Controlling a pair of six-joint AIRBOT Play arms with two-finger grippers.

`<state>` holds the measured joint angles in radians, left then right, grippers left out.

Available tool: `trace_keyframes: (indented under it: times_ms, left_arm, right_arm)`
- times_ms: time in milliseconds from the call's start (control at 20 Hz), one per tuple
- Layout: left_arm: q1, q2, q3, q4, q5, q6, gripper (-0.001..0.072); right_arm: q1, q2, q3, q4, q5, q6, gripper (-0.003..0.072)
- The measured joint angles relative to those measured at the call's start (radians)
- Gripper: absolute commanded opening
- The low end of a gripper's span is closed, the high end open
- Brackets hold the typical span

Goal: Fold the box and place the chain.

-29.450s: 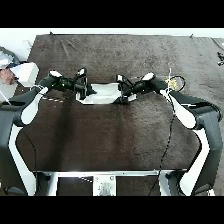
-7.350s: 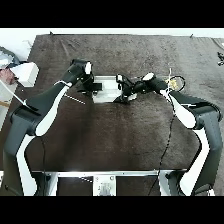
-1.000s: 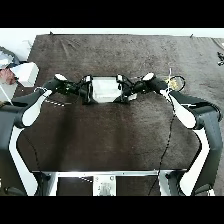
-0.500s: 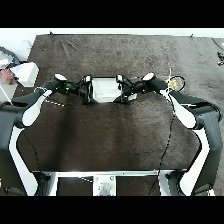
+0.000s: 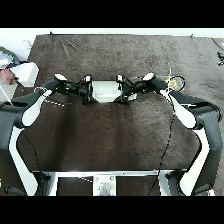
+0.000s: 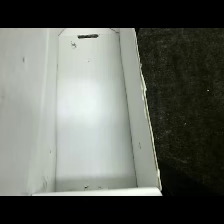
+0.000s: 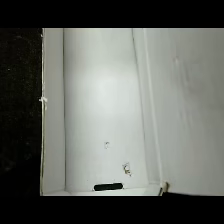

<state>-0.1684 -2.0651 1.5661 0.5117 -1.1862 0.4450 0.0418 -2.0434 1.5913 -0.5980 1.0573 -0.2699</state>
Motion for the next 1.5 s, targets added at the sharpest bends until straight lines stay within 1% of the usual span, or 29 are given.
trace_keyframes:
  times_ms: [1200, 1250, 1300, 1500]
  left_arm:
    - [0.000, 0.000, 0.000, 0.005, 0.000, 0.001, 0.0362]
    - [0.000, 0.000, 0.000, 0.005, 0.000, 0.001, 0.0362]
    - [0.000, 0.000, 0.000, 0.005, 0.000, 0.001, 0.0362]
    - [0.000, 0.000, 0.000, 0.004, -0.001, 0.002, 0.0362]
  right_arm:
    - [0.000, 0.000, 0.000, 0.000, 0.000, 0.000, 0.0542]
    - [0.000, 0.000, 0.000, 0.000, 0.000, 0.000, 0.0576]
    - [0.000, 0.000, 0.000, 0.000, 0.000, 0.000, 0.0670]
    - [0.001, 0.004, -0.001, 0.001, 0.008, -0.010, 0.0670]
